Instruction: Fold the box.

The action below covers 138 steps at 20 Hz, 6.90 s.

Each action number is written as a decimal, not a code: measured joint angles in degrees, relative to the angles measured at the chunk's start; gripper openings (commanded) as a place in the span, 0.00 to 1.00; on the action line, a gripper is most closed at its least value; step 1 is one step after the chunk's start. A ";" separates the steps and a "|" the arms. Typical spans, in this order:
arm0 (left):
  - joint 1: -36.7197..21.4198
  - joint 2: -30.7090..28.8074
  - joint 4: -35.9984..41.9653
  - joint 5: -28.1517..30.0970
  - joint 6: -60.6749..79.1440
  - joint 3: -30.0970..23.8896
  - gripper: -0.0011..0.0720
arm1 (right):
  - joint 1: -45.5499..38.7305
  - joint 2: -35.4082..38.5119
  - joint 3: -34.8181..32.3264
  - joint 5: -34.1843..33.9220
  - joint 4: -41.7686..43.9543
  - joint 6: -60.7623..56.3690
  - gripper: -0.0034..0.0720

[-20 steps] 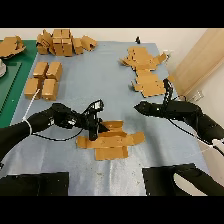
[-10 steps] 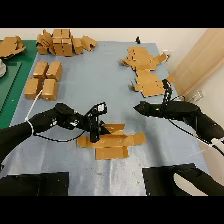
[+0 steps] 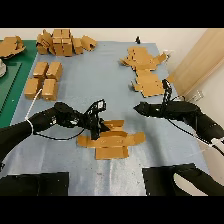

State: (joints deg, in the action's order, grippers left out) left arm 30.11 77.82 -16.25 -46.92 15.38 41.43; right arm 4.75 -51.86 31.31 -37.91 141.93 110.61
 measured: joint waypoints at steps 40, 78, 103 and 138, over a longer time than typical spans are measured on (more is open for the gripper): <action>-1.25 -0.02 2.56 -0.52 -0.24 -0.02 0.03 | 71.01 11.26 -11.13 -5.55 -77.26 -26.67 0.72; -1.25 -0.02 2.54 -0.61 -0.24 -0.02 0.03 | 71.30 5.01 -10.43 -2.62 -78.82 -21.00 0.72; -1.25 -0.02 2.54 -0.61 -0.24 -0.02 0.03 | 70.71 5.01 -8.24 -1.88 -82.95 -21.64 0.80; -1.14 -0.02 2.54 -0.61 -0.24 -0.02 0.03 | 33.00 9.49 -10.16 8.09 -32.85 31.76 0.99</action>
State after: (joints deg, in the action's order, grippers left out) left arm 28.97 77.80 -13.72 -47.53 15.14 41.41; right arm 37.76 -42.37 21.15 -29.82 109.08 142.37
